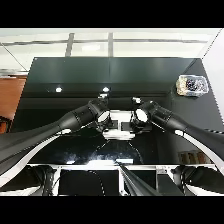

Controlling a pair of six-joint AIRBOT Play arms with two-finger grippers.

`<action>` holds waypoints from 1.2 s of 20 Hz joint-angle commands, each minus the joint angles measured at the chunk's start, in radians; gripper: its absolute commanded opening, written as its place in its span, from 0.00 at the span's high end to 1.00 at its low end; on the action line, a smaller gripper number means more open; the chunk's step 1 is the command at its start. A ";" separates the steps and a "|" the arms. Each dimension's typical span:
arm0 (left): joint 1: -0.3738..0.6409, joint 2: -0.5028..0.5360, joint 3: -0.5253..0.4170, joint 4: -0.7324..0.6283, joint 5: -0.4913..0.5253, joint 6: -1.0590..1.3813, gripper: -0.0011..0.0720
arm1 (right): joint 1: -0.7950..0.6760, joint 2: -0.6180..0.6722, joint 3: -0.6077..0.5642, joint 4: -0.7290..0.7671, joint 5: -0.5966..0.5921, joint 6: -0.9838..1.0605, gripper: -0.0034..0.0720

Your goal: Fold the box and place the chain.

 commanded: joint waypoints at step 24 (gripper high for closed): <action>0.001 -0.001 0.000 0.004 -0.002 0.005 0.95 | 0.001 0.200 0.011 -0.012 0.079 -0.079 0.58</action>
